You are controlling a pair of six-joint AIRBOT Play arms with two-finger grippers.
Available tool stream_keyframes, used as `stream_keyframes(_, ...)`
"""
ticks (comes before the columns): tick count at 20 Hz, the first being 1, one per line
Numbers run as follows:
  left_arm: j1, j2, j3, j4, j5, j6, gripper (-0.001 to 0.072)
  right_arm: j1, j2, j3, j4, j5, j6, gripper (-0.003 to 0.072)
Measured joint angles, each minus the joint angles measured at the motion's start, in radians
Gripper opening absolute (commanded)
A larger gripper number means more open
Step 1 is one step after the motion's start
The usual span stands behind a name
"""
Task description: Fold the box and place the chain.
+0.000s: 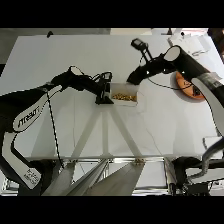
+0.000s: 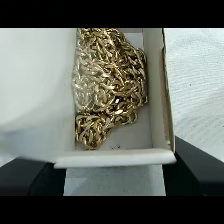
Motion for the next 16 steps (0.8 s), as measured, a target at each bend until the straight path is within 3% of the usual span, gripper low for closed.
stream_keyframes(7,0.000,0.000,0.000,0.000,0.000,0.000,0.0457,0.026,-0.027,0.002,0.013,0.148,-0.091,0.0318)
stream_keyframes(14,0.000,0.000,0.000,0.000,0.000,0.000,0.0457,0.060,0.065,-0.100,0.011,0.078,-0.225,0.0320)
stream_keyframes(16,0.000,0.000,0.000,0.000,0.000,0.000,0.0457,0.070,0.102,-0.147,0.011,0.041,-0.271,0.0350)
